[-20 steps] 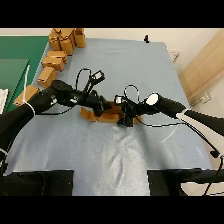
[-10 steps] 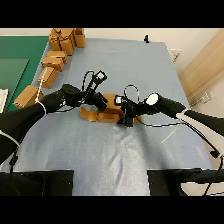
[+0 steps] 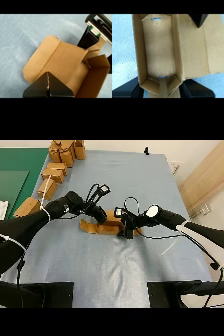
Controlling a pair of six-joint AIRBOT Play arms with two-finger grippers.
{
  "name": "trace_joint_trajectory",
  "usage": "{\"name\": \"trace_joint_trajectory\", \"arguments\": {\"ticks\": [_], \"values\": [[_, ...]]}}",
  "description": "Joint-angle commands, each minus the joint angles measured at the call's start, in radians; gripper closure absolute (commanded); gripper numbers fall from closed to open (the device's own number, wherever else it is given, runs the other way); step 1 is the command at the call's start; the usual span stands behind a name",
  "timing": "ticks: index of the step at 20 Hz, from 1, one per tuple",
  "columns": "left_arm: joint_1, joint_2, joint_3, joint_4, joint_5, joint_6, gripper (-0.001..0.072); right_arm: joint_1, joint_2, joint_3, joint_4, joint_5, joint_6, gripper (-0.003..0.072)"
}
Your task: Fold the box.
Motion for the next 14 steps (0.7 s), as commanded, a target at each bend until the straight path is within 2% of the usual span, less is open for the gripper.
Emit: {"name": "trace_joint_trajectory", "arguments": {"ticks": [1,3,5,8,11,13,14], "values": [[0.031,0.026,0.036,0.032,-0.011,-0.04,0.07,-0.001,0.0,0.0,0.0,0.0,0.0,0.0177],[0.087,0.109,0.056,0.02,-0.037,-0.028,0.07,-0.001,0.0,0.0,0.0,0.0,0.0,0.0178],[0.164,0.221,0.055,0.04,-0.121,-0.025,0.07,-0.001,0.0,0.0,0.0,0.0,0.0,0.0177],[0.326,0.365,-0.015,0.053,-0.25,-0.021,0.0701,-0.001,0.0,0.0,0.0,0.0,0.0,0.0177],[0.408,0.389,-0.171,0.123,-0.343,0.204,0.0701,-0.001,0.0,0.0,0.0,0.001,0.0,0.0177],[0.383,0.36,-0.244,0.129,-0.319,0.326,0.0699,-0.001,0.0,0.0,0.0,0.0,0.0,0.0178],[0.347,0.34,-0.246,0.128,-0.306,0.357,0.0693,-0.001,-0.001,0.0,0.0,0.001,0.0,0.0178]]}}
